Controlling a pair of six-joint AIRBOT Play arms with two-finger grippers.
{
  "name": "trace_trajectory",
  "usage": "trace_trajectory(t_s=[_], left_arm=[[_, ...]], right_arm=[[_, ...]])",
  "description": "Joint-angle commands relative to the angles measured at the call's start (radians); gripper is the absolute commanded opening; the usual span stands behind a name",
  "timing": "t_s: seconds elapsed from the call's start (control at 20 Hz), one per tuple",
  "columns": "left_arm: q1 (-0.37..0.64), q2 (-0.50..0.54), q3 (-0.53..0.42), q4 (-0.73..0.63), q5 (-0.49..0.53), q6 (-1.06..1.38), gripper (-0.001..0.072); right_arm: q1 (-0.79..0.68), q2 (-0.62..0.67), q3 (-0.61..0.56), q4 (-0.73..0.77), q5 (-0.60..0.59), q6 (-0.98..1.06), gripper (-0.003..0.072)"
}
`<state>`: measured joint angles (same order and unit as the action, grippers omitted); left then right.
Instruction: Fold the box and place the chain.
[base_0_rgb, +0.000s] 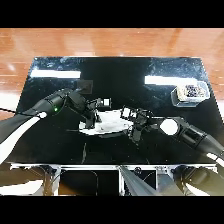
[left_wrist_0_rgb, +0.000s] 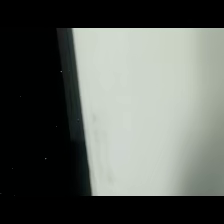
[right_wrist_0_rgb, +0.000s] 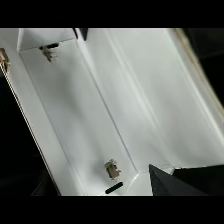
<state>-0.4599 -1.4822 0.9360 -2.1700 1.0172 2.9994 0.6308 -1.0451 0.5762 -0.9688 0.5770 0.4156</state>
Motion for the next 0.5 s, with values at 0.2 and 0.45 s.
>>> trace_trajectory(t_s=[0.2, 0.45], left_arm=[[0.001, 0.001, 0.001, 0.001, 0.000, 0.000, 0.0020], [0.001, 0.001, 0.001, 0.001, -0.001, 0.000, 0.0021]], right_arm=[[-0.005, 0.013, 0.001, 0.014, -0.059, 0.038, 0.0716], [-0.101, 0.013, 0.001, 0.020, -0.069, -0.071, 0.0715]])
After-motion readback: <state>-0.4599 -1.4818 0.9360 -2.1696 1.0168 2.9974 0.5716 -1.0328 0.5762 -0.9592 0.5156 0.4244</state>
